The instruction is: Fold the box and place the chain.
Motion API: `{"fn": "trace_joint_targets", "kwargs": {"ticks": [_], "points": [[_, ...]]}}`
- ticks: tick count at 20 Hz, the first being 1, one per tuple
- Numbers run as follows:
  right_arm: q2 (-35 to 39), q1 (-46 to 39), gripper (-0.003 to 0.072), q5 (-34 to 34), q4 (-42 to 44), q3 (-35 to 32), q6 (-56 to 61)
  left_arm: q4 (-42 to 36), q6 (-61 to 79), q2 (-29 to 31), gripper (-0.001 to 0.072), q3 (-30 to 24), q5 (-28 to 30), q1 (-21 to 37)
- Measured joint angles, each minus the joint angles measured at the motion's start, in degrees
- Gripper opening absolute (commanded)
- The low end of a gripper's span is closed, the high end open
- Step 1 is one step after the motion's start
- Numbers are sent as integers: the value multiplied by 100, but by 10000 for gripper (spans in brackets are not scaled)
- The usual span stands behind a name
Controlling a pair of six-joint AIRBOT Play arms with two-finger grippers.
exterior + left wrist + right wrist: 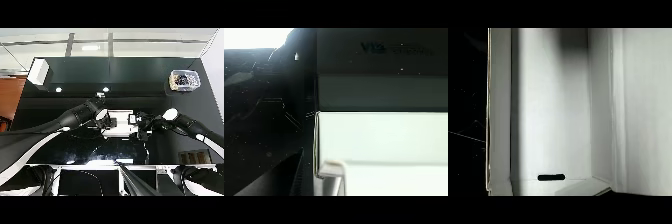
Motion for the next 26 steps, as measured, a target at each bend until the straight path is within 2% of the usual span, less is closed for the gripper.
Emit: {"fn": "trace_joint_targets", "kwargs": {"ticks": [2,4,5,10,11,14,15,17,26], "points": [[0,0,238,0,0,0,0,15,-2,0,258,0,0,0],[0,0,237,-2,4,0,0,17,-2,0,114,0,17,0],[0,0,237,-2,7,0,2,26,-2,0,74,0,-9,0],[0,0,237,-2,4,0,4,50,2,-2,67,0,-22,0],[0,0,237,-2,4,0,4,48,2,-2,38,0,-22,0],[0,0,237,-2,2,0,2,26,11,-2,33,0,-17,0],[0,0,237,0,0,0,2,15,11,-2,35,0,-17,0],[0,0,237,0,-2,0,0,-7,11,-2,311,4,-17,0],[0,0,237,0,-2,0,-2,-44,2,-20,313,76,-74,0]]}}
